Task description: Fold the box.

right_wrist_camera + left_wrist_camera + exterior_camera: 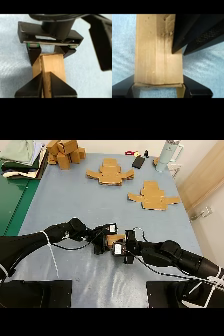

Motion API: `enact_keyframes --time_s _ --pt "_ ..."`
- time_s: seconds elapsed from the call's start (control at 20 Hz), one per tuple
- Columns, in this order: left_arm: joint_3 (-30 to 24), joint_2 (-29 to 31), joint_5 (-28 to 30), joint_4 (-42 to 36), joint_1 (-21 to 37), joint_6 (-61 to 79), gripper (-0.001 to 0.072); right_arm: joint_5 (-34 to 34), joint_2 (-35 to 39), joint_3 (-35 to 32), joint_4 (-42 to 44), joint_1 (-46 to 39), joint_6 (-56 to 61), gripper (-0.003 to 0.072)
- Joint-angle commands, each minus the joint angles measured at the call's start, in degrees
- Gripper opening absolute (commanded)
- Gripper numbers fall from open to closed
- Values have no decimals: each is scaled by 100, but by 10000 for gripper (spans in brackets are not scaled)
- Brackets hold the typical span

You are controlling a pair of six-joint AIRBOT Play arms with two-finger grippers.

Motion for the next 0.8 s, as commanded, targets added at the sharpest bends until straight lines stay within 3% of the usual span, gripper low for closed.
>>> enact_keyframes --time_s 0.0,0.25,0.3,0.35,0.75 --pt "-2 2 0 0 2 2 486 -33 107 -2 24 0 0 140" --pt "-2 2 0 0 2 0 486 -35 527 -2 -13 -26 0 132" --pt "-2 2 0 0 2 0 486 -39 516 -2 -39 -85 2 37" --pt "-2 2 0 -2 2 2 486 -44 474 -2 -37 -162 2 6" --pt "-2 2 0 0 2 0 486 -278 151 -4 175 -188 0 6"
